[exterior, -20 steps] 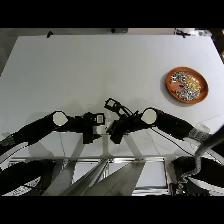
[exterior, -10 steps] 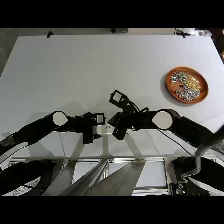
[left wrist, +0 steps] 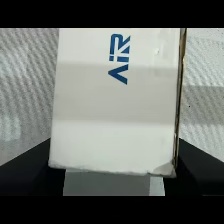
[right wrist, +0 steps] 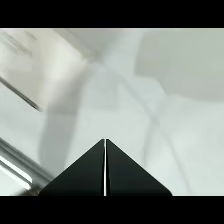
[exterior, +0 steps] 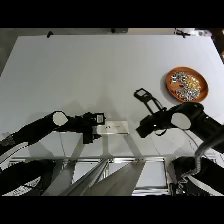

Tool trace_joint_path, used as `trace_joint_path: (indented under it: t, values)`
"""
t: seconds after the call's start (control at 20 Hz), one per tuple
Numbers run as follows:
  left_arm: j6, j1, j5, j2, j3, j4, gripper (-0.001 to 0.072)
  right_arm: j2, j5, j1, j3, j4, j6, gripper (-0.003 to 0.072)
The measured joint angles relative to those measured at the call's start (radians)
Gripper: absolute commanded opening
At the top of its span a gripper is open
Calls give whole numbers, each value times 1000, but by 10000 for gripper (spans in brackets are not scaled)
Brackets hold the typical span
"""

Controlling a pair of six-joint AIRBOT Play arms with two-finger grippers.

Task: Fold the box and place the chain.

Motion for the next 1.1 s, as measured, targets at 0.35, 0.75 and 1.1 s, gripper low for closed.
trace_joint_path:
  t: [0.35,0.75,1.1]
  values:
    - [0,0,1,0,-1,-46,153,6,169,-254,0,-85,30,15]
    - [-94,9,-13,58,-1,-55,5,6,162,-299,0,-94,37,15]
    - [-560,208,-16,412,-1,208,6,6,166,-302,0,-93,36,15]
